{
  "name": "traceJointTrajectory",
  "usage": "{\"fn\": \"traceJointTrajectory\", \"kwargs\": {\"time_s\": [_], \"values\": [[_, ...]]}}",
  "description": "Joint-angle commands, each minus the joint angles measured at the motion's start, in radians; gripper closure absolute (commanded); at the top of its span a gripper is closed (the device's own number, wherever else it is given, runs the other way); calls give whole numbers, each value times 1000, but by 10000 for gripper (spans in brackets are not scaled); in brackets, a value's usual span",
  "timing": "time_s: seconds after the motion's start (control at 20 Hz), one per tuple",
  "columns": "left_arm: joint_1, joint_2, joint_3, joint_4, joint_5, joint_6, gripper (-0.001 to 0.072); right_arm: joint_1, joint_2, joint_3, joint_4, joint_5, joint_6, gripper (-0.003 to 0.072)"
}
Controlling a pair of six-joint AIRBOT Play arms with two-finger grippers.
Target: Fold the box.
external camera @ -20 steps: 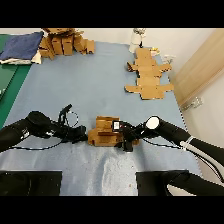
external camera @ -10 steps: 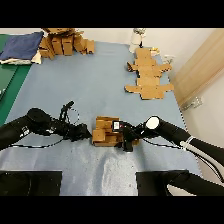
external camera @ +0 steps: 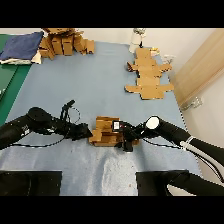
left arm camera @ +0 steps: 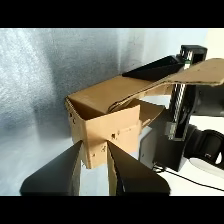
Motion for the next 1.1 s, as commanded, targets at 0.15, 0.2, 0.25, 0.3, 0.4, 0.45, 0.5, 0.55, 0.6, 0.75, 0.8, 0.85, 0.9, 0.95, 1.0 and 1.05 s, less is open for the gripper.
{"fn": "traceJointTrajectory", "kwargs": {"time_s": [0.15,0.2,0.25,0.3,0.4,0.45,0.5,0.55,0.6,0.75,0.8,0.85,0.9,0.95,1.0,1.05], "values": [[-113,-27,18,40,74,1,462,1,0,0,0,2,0,197],[-122,-27,37,71,74,-24,463,1,0,0,0,2,0,197],[-134,-27,62,137,83,-92,463,1,0,0,0,2,0,197],[-149,-27,88,226,90,-185,463,1,0,0,0,2,0,197],[-193,-27,134,438,89,-388,463,1,0,0,0,2,0,197],[-216,-27,151,523,89,-477,463,1,0,0,0,2,0,197],[-236,-27,164,571,89,-519,463,1,0,0,0,2,0,197],[-255,-29,177,590,89,-543,463,1,0,0,0,2,0,197],[-269,-35,192,591,89,-554,463,1,0,-1,0,2,0,197],[-319,-79,243,591,88,-563,463,1,0,0,0,2,0,197],[-332,-96,260,594,88,-564,463,1,0,0,0,2,0,197],[-341,-108,275,596,87,-573,463,1,0,0,0,2,0,197],[-349,-117,287,609,85,-583,463,1,0,0,0,2,0,197],[-356,-121,296,625,76,-601,462,1,0,0,0,2,0,197],[-359,-122,301,639,68,-617,461,1,0,0,0,2,0,196],[-364,-123,301,639,63,-632,388,1,0,0,0,2,0,197]]}}
